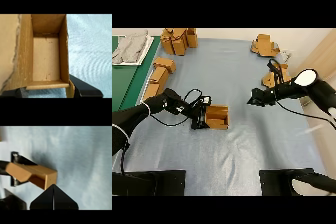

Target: Fold the box.

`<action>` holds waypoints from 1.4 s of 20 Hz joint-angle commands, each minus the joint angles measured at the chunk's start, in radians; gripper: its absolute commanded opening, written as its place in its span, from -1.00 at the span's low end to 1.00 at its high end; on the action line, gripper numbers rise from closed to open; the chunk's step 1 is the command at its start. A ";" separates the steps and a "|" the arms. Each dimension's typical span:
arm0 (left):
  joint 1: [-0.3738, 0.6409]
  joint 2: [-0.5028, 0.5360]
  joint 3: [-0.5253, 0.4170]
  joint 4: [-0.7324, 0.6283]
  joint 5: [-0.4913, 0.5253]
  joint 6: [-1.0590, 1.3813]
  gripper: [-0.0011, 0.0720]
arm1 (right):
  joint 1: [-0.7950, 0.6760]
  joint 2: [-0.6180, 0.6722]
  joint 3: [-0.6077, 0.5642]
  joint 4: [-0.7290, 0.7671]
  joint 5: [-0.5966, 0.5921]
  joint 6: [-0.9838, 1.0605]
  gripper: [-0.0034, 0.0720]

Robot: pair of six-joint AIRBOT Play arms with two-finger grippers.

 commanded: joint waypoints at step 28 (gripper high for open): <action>0.001 0.000 0.000 0.000 0.000 0.000 -0.19 | 0.256 -0.333 0.280 -0.039 0.181 -0.668 -0.13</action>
